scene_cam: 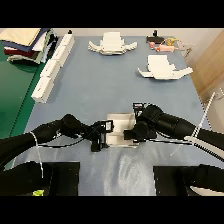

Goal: Fold the box.

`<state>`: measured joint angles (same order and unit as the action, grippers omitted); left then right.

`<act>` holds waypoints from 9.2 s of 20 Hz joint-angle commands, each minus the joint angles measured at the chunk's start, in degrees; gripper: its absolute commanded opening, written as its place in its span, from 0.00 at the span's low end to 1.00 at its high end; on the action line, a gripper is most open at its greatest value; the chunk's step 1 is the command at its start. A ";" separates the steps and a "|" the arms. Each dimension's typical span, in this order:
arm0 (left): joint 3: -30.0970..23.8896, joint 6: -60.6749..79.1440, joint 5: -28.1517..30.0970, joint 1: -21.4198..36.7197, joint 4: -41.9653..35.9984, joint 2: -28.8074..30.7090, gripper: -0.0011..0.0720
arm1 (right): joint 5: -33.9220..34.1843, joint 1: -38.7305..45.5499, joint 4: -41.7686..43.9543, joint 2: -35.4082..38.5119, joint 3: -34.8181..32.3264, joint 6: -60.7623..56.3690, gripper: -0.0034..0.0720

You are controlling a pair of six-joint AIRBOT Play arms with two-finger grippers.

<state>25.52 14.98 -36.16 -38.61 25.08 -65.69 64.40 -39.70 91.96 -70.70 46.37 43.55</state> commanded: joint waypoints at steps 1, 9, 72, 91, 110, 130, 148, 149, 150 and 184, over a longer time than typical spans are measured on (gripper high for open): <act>0.02 0.02 0.04 0.02 -0.02 -0.04 0.73 | -0.24 -0.07 0.66 0.07 0.07 0.24 0.40; 0.02 0.02 0.04 0.02 -0.02 -0.04 0.73 | -0.24 -0.02 2.21 0.07 0.11 1.46 0.58; 0.02 0.02 0.04 0.02 -0.02 -0.04 0.73 | -2.43 24.74 43.47 10.34 -3.61 85.72 0.05; 0.02 0.02 0.02 0.02 -0.02 -0.04 0.73 | -23.23 7.69 26.27 25.42 -15.12 90.73 0.58; 0.02 0.02 0.04 0.02 -0.02 -0.04 0.73 | -21.90 3.17 17.20 21.97 -14.12 98.18 0.75; 0.02 0.02 0.02 0.02 -0.02 -0.04 0.73 | -23.96 3.17 13.29 22.27 -12.02 97.94 0.75; 0.02 0.02 0.04 0.02 -0.02 -0.04 0.73 | -20.44 -1.11 12.00 19.54 -12.04 97.74 0.90; 0.02 0.02 0.04 0.02 -0.02 -0.04 0.73 | -20.76 -1.11 10.78 19.02 -12.04 97.74 0.90; 0.02 0.02 0.04 0.02 -0.02 -0.04 0.73 | -21.38 -1.11 9.81 18.86 -12.04 97.70 0.90; 0.02 0.02 0.02 0.02 -0.02 -0.04 0.73 | -18.64 -4.00 9.46 17.86 -8.31 96.37 0.30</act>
<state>25.52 15.09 -36.12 -38.61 25.10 -65.69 45.36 -43.48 100.84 -52.80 38.06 139.98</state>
